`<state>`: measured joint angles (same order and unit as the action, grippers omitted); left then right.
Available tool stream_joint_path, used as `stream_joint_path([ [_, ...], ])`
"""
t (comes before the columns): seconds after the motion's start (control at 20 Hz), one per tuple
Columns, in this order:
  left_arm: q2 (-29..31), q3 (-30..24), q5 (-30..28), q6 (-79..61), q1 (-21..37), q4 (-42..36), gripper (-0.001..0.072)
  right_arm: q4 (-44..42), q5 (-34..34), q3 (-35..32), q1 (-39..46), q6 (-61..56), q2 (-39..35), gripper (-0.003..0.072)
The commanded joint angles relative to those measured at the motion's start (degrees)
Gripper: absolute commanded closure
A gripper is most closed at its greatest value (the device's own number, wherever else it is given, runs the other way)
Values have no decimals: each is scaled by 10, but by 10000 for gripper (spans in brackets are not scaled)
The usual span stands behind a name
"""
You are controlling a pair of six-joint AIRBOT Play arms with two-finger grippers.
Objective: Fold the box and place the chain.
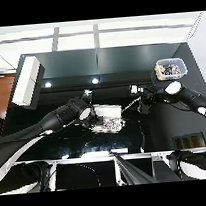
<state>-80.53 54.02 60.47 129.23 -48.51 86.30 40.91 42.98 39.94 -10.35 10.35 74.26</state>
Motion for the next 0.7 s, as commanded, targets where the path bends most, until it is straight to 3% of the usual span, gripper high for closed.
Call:
stream_joint_path([
  [0.0, 0, 0, 0, 0, 0, 0, 680, -3, 14, 30, 0, 15, 32, 21],
  [0.15, 0, 0, 0, 0, 0, 0, 680, 22, 48, 28, 5, 14, 36, 22],
  [0.65, 0, 0, 0, 0, 0, 0, 680, 39, 44, 28, 11, -5, 50, 56],
])
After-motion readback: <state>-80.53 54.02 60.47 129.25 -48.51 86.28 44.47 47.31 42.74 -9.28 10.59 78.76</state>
